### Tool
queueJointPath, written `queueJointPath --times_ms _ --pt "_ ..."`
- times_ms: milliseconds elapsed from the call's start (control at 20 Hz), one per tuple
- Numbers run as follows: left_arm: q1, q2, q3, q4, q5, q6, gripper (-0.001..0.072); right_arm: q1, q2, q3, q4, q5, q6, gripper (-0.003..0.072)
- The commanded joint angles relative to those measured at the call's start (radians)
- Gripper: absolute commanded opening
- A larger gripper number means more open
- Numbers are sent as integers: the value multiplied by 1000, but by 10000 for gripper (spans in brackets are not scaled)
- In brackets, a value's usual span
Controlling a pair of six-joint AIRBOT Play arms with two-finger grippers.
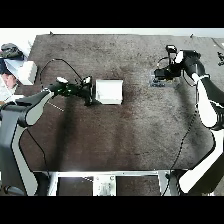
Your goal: Fold the box and place the chain.
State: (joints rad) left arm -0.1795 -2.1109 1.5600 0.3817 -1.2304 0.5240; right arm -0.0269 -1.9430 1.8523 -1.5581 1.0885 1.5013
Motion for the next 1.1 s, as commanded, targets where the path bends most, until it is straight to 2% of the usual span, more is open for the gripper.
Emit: queueJointPath --times_ms 0,350,450,650,700,1050 --pt "0 0 0 0 0 0 470 -3 -27 0 26 6 -18 274" --pt "0 0 0 0 0 0 470 -3 -48 0 38 -5 -23 271" --pt "0 0 0 0 0 0 470 -3 -48 0 37 -5 -32 68" --pt "0 0 0 0 0 0 471 -3 -48 0 37 -5 -32 66" --pt "0 0 0 0 0 0 470 -3 -48 0 37 -6 -32 14" --pt "0 0 0 0 0 0 470 -3 4 1 38 -4 -32 13"
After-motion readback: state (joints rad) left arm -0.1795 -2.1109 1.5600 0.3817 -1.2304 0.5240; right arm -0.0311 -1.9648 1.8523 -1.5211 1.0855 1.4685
